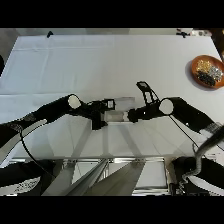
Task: Fold the box and place the chain.
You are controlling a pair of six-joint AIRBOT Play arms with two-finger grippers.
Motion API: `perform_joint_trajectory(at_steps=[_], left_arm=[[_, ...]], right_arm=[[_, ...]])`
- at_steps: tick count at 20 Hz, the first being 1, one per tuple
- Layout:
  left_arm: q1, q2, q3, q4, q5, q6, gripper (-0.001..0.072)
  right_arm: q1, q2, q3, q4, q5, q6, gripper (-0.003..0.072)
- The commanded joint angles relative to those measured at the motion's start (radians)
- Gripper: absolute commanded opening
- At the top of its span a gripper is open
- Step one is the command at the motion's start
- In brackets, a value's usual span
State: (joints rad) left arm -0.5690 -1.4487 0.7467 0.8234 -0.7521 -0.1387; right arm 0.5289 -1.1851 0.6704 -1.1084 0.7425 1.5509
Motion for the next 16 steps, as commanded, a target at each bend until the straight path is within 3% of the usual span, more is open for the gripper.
perform_joint_trajectory(at_steps=[1,4,8,11,16], left_arm=[[0.0,0.001,0.0,0.0,0.0,0.0,0.0135],[0.0,0.001,0.0,0.0,0.0,0.0,0.0135],[0.0,0.001,0.0,0.0,0.0,0.0,0.0135],[0.0,0.001,0.0,0.0,0.0,0.0,0.0135],[0.0,0.001,0.0,0.0,0.0,0.0,0.0135]], right_arm=[[0.048,0.0,0.0,-0.13,-0.012,0.168,0.0359],[0.075,-0.004,0.0,-0.173,-0.05,0.272,0.0296],[0.077,-0.01,0.0,-0.178,-0.054,0.304,0.029],[0.083,-0.012,0.008,-0.183,-0.053,0.304,0.0236],[0.112,-0.114,0.082,-0.208,0.034,0.304,0.0242]])
